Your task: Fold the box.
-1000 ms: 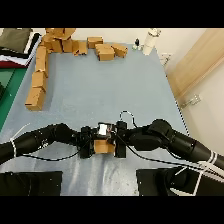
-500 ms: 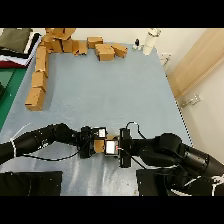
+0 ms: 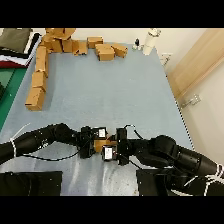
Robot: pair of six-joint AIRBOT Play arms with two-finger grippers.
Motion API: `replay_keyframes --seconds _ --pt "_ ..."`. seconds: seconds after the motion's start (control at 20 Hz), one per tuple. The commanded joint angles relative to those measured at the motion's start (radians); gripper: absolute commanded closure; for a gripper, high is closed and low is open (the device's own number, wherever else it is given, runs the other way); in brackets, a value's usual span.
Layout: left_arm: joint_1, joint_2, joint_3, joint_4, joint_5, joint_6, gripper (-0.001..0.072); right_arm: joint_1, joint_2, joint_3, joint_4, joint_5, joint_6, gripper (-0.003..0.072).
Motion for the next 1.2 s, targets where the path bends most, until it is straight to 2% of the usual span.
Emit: replay_keyframes --seconds 0.0,0.2,0.25,0.45,0.55,0.7,0.75,1.15 --pt "0.0 -0.001 0.0 0.0 0.0 0.0 0.0237 0.0 -0.006 0.008 -0.024 0.031 -0.027 0.029" --pt "0.0 -0.001 0.0 0.0 0.0 0.0 0.0238 0.0 -0.002 0.021 -0.063 0.031 -0.026 0.0307" --pt "0.0 0.0 0.0 0.0 0.0 0.0 0.0238 0.0 -0.002 0.022 -0.07 0.031 -0.026 0.0402" --pt "0.0 0.0 0.0 0.0 0.0 0.0 0.0237 0.0 0.014 0.026 -0.072 0.031 -0.025 0.0413" --pt "0.0 0.0 0.0 0.0 0.0 0.0 0.0237 0.0 0.01 0.025 -0.071 0.023 -0.024 0.0489" --pt "0.0 0.0 0.0 0.0 0.0 0.0 0.0237 0.0 -0.031 0.024 -0.06 0.023 -0.021 0.0499" --pt "0.0 0.0 0.0 0.0 0.0 0.0 0.0238 0.0 -0.047 0.024 -0.057 0.024 -0.022 0.0528" --pt "0.0 -0.001 0.0 0.0 0.0 0.0 0.0237 0.0 -0.066 0.024 0.009 0.0 -0.022 0.053"
